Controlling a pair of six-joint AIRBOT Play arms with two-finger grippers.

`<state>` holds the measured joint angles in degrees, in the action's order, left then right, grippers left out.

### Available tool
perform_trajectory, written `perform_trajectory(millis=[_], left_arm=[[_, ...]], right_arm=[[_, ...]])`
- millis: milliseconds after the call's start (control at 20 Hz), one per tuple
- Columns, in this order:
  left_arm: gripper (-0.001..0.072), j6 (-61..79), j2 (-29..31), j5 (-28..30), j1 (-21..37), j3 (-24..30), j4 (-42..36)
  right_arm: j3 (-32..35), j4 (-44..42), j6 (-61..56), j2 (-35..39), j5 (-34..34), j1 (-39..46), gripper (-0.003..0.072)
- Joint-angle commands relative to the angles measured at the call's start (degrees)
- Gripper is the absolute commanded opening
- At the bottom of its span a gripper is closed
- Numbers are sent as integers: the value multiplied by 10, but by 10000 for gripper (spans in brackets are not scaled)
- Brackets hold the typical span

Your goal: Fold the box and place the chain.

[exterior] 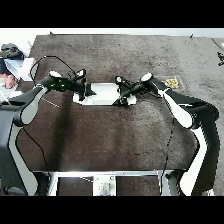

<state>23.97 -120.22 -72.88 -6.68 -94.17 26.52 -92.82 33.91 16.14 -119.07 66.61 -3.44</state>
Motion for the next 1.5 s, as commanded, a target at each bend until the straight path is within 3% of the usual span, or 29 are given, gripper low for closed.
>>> perform_trajectory(millis=[0, 100, 200, 300, 550, 600, 1450], left_arm=[[12, 0, 0, 0, -1, 0, 0], [13, 0, 0, 0, 0, 0, 0], [12, 0, 0, -1, -1, 0, 0], [13, 0, 0, 0, -1, 0, 0], [13, 0, 0, -1, -1, 0, 0], [12, 0, 0, -1, 0, 0, 0], [13, 0, 0, -1, -1, 0, 0]], right_arm=[[0, -7, 1, 0, 1, -1, 586], [0, -7, 1, 0, 1, 0, 491], [0, -7, 1, 0, 3, 3, 489], [0, -7, 1, 0, 7, 7, 379], [0, -7, 1, 0, 7, 12, 409], [0, -7, 1, 0, 7, 12, 602], [0, -24, 6, 0, 22, 13, 598]])
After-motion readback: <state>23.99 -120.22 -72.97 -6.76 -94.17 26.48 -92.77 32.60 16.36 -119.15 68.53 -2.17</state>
